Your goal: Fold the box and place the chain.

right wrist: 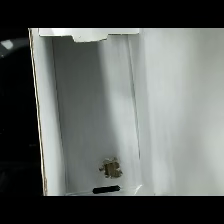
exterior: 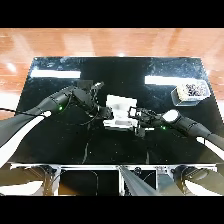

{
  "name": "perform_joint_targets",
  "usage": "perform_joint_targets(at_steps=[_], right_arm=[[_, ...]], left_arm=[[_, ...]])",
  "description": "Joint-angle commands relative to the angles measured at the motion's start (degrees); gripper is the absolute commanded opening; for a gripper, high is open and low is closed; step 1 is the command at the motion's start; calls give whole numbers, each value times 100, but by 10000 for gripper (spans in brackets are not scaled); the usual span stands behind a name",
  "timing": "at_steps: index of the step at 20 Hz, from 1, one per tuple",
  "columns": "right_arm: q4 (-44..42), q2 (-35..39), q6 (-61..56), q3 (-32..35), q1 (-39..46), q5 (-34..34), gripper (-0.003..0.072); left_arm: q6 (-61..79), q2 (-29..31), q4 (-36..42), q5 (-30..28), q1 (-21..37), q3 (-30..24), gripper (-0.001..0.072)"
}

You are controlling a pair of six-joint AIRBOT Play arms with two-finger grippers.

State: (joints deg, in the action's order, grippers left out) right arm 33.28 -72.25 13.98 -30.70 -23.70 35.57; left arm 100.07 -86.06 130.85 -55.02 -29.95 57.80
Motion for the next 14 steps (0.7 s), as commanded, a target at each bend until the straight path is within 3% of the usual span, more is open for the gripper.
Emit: perform_joint_targets(at_steps=[1, 7, 11, 14], right_arm=[[0, 0, 9, 0, -4, 2, 306], [0, -2, 9, 0, -4, 2, 307], [0, -4, 9, 0, -4, 0, 315], [0, -4, 9, 0, -4, 0, 315]], left_arm=[[-7, 0, 11, -7, -4, 4, 602], [-422, 0, -39, 105, -111, 4, 591], [-1416, 0, -951, 258, -516, 31, 591], [-2590, 0, -2312, 256, -844, 262, 590]])
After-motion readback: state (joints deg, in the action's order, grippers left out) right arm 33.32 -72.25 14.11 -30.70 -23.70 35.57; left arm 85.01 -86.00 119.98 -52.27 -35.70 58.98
